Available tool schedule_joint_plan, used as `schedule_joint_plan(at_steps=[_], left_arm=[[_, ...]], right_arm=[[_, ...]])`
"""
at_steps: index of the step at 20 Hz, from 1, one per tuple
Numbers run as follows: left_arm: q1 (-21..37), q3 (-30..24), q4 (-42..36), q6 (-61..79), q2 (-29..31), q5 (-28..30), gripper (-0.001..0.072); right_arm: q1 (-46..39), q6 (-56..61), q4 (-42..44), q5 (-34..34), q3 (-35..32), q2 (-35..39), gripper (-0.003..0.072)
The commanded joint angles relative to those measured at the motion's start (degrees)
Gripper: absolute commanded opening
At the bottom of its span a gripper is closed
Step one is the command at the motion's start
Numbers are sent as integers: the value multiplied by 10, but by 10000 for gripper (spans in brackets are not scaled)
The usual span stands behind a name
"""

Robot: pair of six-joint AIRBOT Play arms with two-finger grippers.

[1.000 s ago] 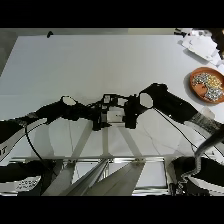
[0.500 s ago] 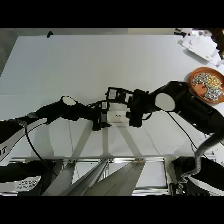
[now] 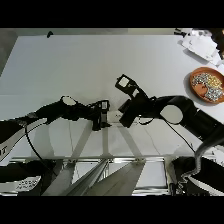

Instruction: Fold the box and place the chain.

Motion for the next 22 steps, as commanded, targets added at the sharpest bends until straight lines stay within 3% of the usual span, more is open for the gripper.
schedule_joint_plan(at_steps=[1,5,17,22], left_arm=[[0,0,0,0,0,0,325],[0,0,0,0,0,0,325],[0,0,0,0,0,0,325],[0,0,0,0,0,0,325]], right_arm=[[1,54,154,-216,-107,2,13],[1,53,176,-197,-165,2,13],[48,13,176,-205,-172,-9,13],[48,13,178,-203,-205,-9,13]])
